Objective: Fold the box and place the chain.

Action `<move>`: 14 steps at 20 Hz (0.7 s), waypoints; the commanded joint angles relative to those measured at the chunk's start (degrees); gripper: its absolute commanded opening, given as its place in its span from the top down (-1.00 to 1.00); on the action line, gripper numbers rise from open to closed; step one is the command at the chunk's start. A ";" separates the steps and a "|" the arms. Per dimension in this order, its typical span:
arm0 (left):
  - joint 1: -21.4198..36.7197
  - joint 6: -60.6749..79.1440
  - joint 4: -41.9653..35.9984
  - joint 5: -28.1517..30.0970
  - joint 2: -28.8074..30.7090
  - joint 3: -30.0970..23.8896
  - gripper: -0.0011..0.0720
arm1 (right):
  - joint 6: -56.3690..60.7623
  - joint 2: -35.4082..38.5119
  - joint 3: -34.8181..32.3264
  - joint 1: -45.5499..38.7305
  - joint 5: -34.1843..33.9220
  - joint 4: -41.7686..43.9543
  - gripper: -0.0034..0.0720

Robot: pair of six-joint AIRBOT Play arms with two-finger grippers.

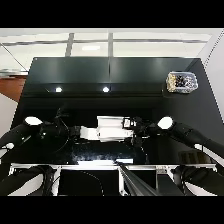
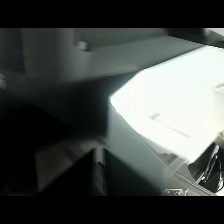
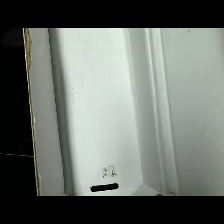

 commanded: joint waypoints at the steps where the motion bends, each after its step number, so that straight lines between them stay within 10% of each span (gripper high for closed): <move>1: -1.31 4.02 -2.95 -2.16 -0.13 2.69 -0.83 | 0.00 -0.04 -0.02 0.02 0.00 0.00 -0.37; 7: -4.13 1.90 -2.93 -5.38 0.50 5.49 -0.97 | 0.00 -0.04 -0.02 0.00 -0.02 0.02 -0.37; 14: -15.56 -4.66 -2.82 8.35 0.50 5.49 -0.95 | 0.00 -0.04 -0.02 0.02 -0.02 0.02 -0.37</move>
